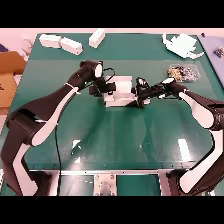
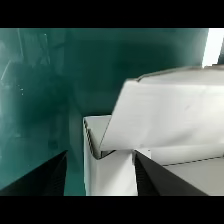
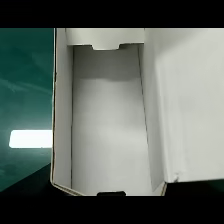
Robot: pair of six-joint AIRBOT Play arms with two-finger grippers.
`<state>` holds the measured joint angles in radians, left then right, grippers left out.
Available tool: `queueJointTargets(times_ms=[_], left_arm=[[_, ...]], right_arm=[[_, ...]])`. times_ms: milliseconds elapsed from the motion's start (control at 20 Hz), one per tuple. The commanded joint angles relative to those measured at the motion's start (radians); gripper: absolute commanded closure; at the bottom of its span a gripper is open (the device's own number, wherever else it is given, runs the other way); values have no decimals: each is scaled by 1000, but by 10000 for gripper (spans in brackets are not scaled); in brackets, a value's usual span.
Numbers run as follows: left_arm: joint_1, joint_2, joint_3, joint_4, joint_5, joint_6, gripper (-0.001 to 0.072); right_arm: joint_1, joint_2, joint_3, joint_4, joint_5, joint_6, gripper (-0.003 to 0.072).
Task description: Fold the box and place the chain.
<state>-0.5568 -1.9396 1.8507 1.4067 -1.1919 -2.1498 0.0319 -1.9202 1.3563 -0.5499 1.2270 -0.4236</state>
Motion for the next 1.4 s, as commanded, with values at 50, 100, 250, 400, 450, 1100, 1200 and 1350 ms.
queueJointTargets(times_ms=[50, 100, 250, 400, 450, 1100, 1200, 1350], left_arm=[[-12, -32, 44, 35, -84, -8, 242], [-12, -35, 44, 36, -90, -17, 242], [-16, -45, 44, 31, -100, -19, 242], [-41, -45, 44, 53, -94, -19, 242], [-47, -45, 44, 72, -90, -19, 242], [-53, -142, 171, 102, -167, -31, 242], [-53, -142, 171, 106, -181, -31, 243], [-53, -142, 171, 117, -187, -32, 244]], right_arm=[[0, 1, 0, -1, 1, 0, 254], [0, 1, 0, -1, 1, 0, 253], [0, 1, 0, -1, 1, 0, 253], [0, 1, 0, -1, 1, 0, 253], [0, 1, 0, -1, 1, 0, 254], [0, 1, 0, -1, 1, 0, 253], [0, 1, 0, -1, 1, 0, 253], [0, 1, 0, -1, 1, 0, 253]])
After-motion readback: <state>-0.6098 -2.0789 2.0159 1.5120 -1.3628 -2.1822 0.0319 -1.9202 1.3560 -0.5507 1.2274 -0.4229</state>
